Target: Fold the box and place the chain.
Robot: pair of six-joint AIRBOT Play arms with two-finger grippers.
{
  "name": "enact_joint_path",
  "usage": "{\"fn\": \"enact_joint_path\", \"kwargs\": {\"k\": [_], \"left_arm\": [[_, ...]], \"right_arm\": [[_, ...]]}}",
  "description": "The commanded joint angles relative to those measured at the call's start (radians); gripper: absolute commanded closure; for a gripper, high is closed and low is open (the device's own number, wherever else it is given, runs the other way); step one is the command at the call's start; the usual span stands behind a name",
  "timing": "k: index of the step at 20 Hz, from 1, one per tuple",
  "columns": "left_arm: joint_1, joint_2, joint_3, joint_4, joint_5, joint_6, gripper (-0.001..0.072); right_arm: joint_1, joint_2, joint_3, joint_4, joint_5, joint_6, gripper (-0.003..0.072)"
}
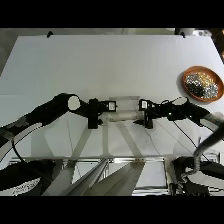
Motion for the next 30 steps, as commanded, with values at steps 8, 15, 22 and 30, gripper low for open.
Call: {"fn": "enact_joint_path", "kwargs": {"k": [8,15,22,30], "left_arm": [[-0.018,-0.048,-0.003,-0.074,0.06,0.066,0.0223],[-0.032,-0.048,-0.003,-0.098,0.008,0.081,0.0399],[-0.044,-0.048,-0.003,-0.099,0.064,0.081,0.0402],[-0.044,-0.048,-0.003,-0.098,0.098,0.085,0.052]], "right_arm": [[0.0,0.0,0.0,0.0,0.0,0.0,0.024],[0.0,0.0,0.0,0.0,0.0,0.0,0.024],[0.0,0.0,0.0,0.0,0.0,0.0,0.024],[0.0,0.0,0.0,0.0,0.0,0.0,0.024]]}}
